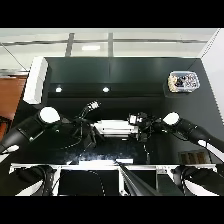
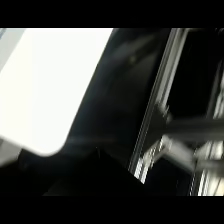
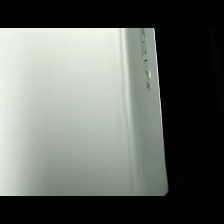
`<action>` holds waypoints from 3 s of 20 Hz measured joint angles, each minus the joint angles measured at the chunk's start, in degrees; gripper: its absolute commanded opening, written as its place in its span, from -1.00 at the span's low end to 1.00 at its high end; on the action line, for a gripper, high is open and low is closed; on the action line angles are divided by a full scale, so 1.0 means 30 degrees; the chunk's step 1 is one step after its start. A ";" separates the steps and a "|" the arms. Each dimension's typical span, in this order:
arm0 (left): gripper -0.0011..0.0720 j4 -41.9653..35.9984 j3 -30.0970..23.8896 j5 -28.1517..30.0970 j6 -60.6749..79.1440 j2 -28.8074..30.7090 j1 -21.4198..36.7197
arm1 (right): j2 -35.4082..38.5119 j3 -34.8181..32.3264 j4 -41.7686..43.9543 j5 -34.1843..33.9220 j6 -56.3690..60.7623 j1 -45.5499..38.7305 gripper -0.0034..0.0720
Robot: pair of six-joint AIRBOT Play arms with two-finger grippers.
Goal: Fold the box and place the chain.
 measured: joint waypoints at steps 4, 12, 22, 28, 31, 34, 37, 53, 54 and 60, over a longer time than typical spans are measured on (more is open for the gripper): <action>-0.89 -0.6550 -0.0801 0.4116 0.4845 -0.0765 0.0022 | 0.0000 0.0000 0.0000 0.0007 0.0000 0.0000 0.36; -0.89 -0.9661 0.0466 0.9224 0.9238 -0.3279 0.0197 | 0.0000 0.0000 -0.0015 0.0000 0.0007 0.0000 0.36; -0.89 0.0051 0.3672 0.6025 0.3971 -0.6411 0.0299 | 0.0000 0.0000 -0.0095 0.0066 -0.0051 0.0000 0.36; -0.86 0.2193 0.4801 0.4641 0.3162 -0.5632 0.0874 | 0.0000 0.0000 -0.0051 0.0007 0.0007 0.0000 0.36; -0.72 0.2688 0.4736 0.3344 0.2492 -0.3898 0.2193 | 0.0000 0.0000 -0.0044 -0.0029 0.0015 0.0000 0.36; -0.38 0.2827 0.3672 0.1698 0.2222 -0.2004 0.4109 | 0.0000 0.0000 -0.0117 -0.0029 0.0015 0.0000 0.36; 0.98 0.2929 0.2055 0.0233 0.3606 -0.0765 0.5020 | 0.0000 0.0000 -0.0270 -0.0022 0.0015 0.0000 0.36; 0.87 0.5960 0.0153 0.5901 0.8451 -0.1763 -0.0080 | 0.0007 0.0000 -0.0430 -0.0015 0.0007 0.0000 0.36; 0.63 0.5785 0.0153 0.6003 0.8459 -0.1785 -0.0138 | 0.0007 0.0007 -0.0430 -0.0015 0.0007 0.0000 0.36; -0.22 0.4940 0.0153 0.6207 0.8524 -0.1916 -0.0321 | 0.0007 0.0007 -0.0430 -0.0015 0.0007 0.0000 0.36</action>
